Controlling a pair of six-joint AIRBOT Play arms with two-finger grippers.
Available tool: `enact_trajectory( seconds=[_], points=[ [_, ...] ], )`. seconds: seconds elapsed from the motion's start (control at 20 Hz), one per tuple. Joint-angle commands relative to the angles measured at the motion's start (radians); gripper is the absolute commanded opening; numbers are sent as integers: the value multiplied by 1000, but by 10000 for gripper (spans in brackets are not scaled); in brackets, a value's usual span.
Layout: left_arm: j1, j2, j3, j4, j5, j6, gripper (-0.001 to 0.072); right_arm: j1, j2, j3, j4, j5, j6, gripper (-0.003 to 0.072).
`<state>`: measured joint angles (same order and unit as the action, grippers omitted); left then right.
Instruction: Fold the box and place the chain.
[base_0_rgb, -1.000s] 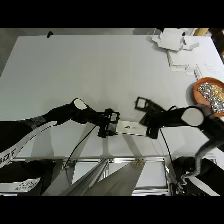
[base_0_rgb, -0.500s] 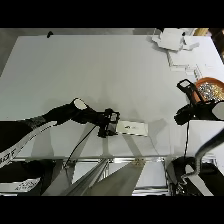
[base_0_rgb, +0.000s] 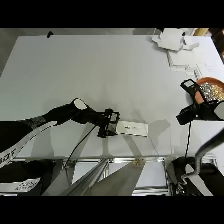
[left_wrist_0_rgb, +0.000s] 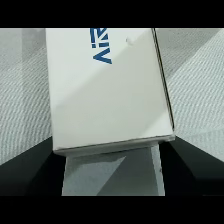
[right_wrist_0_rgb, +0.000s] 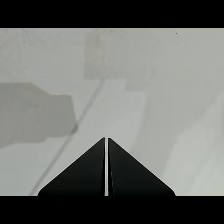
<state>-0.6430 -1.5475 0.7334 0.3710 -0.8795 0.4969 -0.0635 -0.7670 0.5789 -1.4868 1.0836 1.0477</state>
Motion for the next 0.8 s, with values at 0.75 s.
enact_trajectory(
  seconds=[0.75],
  points=[
    [136, 220, 1, 253, 125, -311, 272, -1, 0, -1, -2, 0, 2, 21]
  ],
)
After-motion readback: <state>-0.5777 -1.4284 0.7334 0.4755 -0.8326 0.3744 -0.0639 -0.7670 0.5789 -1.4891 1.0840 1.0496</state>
